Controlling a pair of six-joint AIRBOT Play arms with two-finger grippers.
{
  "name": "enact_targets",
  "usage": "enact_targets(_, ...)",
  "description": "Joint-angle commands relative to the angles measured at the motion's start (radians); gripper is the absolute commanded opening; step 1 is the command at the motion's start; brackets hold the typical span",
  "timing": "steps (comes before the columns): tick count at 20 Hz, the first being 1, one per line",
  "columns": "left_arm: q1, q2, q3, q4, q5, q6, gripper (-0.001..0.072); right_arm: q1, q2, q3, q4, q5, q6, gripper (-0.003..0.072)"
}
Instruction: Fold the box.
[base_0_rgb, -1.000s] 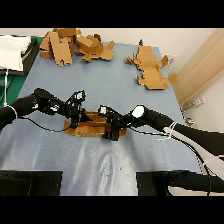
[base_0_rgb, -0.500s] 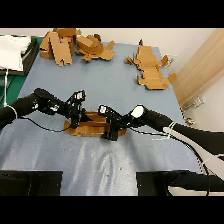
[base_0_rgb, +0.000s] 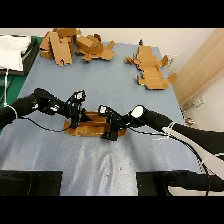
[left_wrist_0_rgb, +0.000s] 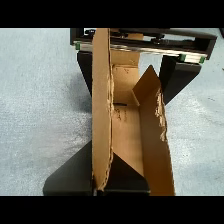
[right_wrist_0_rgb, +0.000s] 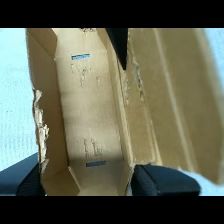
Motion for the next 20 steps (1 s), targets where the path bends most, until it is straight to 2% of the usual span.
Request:
enact_targets(1, 0.000, 0.000, 0.000, 0.000, 0.000, 0.000, 0.0016, 0.000, -0.001, 0.000, 0.000, 0.000, 0.000, 0.0703)
enact_targets(20, 0.000, 0.000, 0.000, 0.000, 0.000, 0.000, 0.0016, 0.000, -0.013, 0.000, -0.008, -0.011, 0.000, 0.0696)
